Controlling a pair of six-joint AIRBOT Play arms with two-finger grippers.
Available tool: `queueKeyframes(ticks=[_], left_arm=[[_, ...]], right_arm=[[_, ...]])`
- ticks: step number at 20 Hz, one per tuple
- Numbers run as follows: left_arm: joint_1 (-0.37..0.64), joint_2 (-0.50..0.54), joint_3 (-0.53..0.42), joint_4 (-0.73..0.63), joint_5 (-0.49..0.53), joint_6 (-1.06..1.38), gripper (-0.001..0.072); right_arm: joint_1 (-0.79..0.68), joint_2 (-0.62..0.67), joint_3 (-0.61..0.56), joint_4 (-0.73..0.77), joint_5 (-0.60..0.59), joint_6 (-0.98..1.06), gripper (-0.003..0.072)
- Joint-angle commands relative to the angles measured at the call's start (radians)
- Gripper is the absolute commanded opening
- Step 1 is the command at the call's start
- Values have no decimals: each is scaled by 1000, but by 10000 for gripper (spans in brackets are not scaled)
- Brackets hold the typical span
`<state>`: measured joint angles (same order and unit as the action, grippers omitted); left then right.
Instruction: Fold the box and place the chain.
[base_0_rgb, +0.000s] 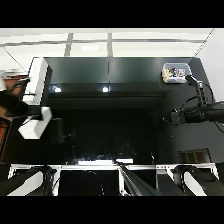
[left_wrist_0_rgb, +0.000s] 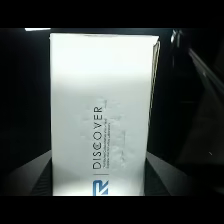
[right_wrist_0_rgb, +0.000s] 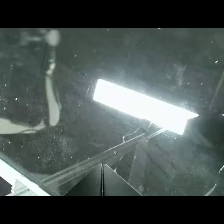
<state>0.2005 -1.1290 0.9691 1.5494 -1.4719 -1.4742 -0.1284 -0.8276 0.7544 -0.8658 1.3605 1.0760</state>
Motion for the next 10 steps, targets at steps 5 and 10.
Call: queueKeyframes(ticks=[5, 10], left_arm=[[365, -37, -46, -179, 219, 230, 275], [344, -116, -41, -172, 341, 345, 275]], right_arm=[[0, 0, -1, 5, -58, 1, 15], [0, 0, -1, 5, -71, 12, 15]])
